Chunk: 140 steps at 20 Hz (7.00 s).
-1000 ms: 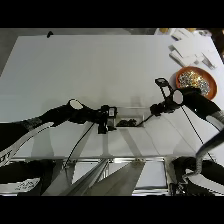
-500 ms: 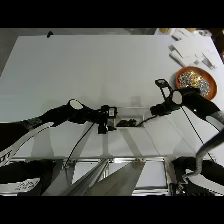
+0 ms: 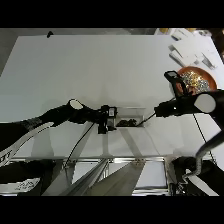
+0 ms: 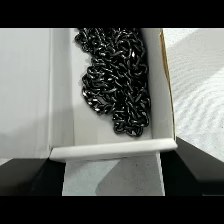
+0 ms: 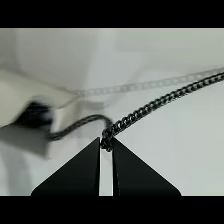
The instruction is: Fold the box and place the chain.
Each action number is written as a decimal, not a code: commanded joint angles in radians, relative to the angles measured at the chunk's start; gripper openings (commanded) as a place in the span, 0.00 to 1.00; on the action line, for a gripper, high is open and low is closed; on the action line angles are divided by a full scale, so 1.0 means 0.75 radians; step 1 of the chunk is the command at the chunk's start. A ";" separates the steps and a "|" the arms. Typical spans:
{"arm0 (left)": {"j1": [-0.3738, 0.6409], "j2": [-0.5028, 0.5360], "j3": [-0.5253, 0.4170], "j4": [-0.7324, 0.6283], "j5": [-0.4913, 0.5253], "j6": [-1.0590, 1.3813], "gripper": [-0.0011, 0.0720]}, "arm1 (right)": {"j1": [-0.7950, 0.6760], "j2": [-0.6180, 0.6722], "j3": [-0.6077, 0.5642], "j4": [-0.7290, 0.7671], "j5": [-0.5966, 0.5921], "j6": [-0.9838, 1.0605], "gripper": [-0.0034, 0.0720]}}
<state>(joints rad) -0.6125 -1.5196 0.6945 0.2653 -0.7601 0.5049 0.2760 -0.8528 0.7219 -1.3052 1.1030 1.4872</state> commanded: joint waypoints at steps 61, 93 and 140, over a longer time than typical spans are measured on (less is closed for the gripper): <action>-0.001 0.000 -0.001 0.001 0.000 0.000 0.03 | -0.187 -0.708 0.151 -0.285 -0.275 0.081 0.23; -0.001 0.000 -0.001 0.001 0.000 0.000 0.03 | -0.165 0.357 0.144 0.871 0.175 -0.467 0.07; -0.001 0.000 -0.001 0.001 0.000 0.000 0.03 | 0.108 -0.247 0.018 0.494 0.004 -1.399 0.07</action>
<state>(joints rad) -0.6125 -1.5196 0.6945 0.2657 -0.7601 0.5049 0.3527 -1.1030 0.7914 -0.9653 1.1156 0.5503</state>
